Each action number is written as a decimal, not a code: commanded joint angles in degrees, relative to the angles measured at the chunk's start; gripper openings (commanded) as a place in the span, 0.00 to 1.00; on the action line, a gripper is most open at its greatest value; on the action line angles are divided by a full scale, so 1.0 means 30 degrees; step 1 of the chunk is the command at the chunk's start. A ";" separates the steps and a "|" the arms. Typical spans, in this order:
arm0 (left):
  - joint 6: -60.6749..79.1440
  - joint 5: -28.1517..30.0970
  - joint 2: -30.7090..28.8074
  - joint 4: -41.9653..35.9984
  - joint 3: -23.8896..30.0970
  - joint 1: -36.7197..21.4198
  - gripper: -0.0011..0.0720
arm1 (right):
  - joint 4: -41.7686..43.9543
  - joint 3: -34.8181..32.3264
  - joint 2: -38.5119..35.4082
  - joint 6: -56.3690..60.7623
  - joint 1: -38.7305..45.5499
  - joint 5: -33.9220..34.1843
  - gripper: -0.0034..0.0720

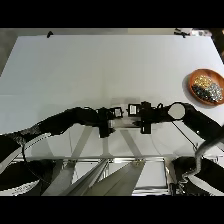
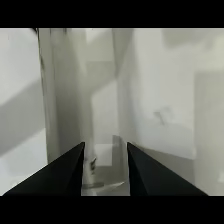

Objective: Fold the box and place the chain.

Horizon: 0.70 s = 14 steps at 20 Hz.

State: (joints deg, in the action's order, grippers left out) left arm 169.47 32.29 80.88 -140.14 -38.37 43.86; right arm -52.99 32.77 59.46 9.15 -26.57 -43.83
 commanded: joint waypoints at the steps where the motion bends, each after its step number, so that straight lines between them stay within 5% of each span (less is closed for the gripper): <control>1: -0.0007 0.0015 0.0000 0.0015 0.0007 0.0015 0.03 | 0.0255 0.0226 -0.2127 0.0240 0.0044 -0.0051 0.42; 3: -0.0007 0.0015 0.0000 0.0007 0.0007 0.0015 0.03 | -0.0379 0.0226 -0.3861 0.2127 0.0306 -0.0350 0.39; 5: -0.0007 0.0007 0.0000 0.0007 0.0007 0.0015 0.03 | -0.1654 0.0226 -0.5326 0.4838 0.0860 -0.1712 0.09; 10: -0.0007 0.0015 0.0000 0.0015 0.0007 0.0015 0.03 | -0.6419 0.0211 -0.6674 1.7879 0.3942 -0.6972 0.07; 14: -0.0007 0.0007 0.0000 0.0015 0.0007 0.0015 0.03 | -0.6951 -0.0415 -0.6594 1.9941 0.6448 -0.9377 0.07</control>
State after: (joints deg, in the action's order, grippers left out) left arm 169.45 32.29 80.88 -140.14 -38.37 43.86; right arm -70.43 32.67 40.16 58.08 -12.10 -65.34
